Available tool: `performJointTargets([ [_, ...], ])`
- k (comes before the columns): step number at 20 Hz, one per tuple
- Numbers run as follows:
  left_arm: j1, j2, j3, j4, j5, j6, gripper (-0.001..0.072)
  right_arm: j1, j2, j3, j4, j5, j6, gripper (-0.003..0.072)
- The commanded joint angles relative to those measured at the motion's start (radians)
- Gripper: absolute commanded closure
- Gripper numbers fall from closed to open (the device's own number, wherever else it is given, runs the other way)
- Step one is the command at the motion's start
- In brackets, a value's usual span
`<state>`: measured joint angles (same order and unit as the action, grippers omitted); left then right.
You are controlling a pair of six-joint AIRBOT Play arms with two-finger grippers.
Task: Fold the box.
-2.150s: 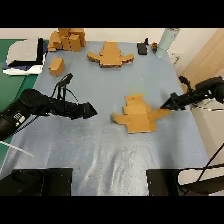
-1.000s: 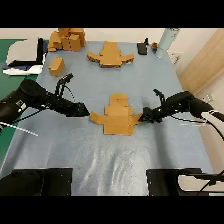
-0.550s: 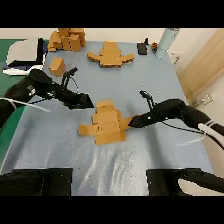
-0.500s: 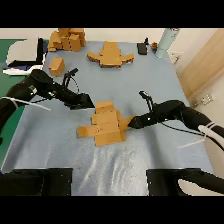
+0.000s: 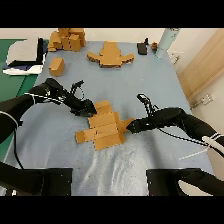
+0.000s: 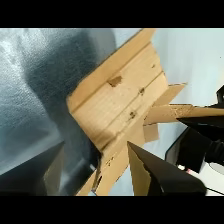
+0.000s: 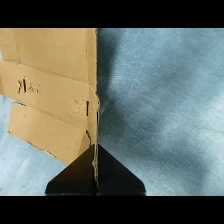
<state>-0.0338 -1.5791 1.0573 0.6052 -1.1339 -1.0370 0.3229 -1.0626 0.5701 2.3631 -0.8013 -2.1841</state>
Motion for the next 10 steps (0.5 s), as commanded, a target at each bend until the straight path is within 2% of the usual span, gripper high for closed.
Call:
performJointTargets([
  [1,0.000,-0.047,0.001,-0.109,0.000,0.078,0.0102,0.003,0.004,-0.003,-0.003,0.008,-0.008,0.0683],
  [3,0.000,-0.072,0.002,-0.250,0.000,0.207,0.0104,0.003,0.004,-0.003,-0.004,0.008,-0.008,0.0683],
  [5,0.004,-0.094,0.002,-0.313,-0.010,0.271,0.0104,0.003,0.004,-0.003,-0.003,0.005,-0.008,0.0683],
  [10,0.011,-0.114,0.002,-0.323,-0.178,0.315,0.0118,0.003,0.004,-0.003,-0.008,0.004,-0.008,0.0683],
])
